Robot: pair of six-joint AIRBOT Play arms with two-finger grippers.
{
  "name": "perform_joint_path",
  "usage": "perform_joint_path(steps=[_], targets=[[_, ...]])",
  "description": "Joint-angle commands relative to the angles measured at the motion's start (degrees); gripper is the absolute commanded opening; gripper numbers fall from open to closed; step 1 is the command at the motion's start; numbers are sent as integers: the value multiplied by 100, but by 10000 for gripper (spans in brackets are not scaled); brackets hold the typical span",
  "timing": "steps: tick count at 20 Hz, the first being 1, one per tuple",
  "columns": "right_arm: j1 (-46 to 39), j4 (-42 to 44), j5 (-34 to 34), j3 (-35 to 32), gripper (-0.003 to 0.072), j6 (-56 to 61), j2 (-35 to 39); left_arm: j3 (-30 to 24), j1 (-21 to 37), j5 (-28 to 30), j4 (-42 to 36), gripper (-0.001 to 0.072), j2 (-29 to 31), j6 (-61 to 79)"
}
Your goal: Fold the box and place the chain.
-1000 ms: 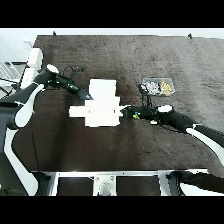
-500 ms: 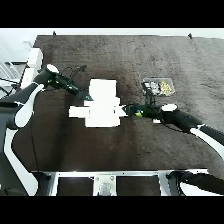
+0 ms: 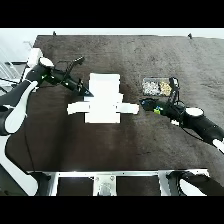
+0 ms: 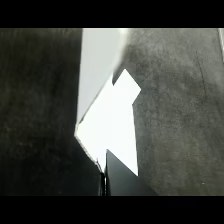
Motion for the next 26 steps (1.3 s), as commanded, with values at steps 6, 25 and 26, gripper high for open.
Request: perform_joint_path(steps=[6,25,26], targets=[[-125,131,0,-420,304,7,149,-1554,-2,1178,-177,13,822,1604],[-125,555,90,-426,303,-127,306,-2479,-348,2273,-192,13,839,3191],[-125,557,79,-426,304,-131,304,-2479,-352,2247,-160,13,839,3209]])
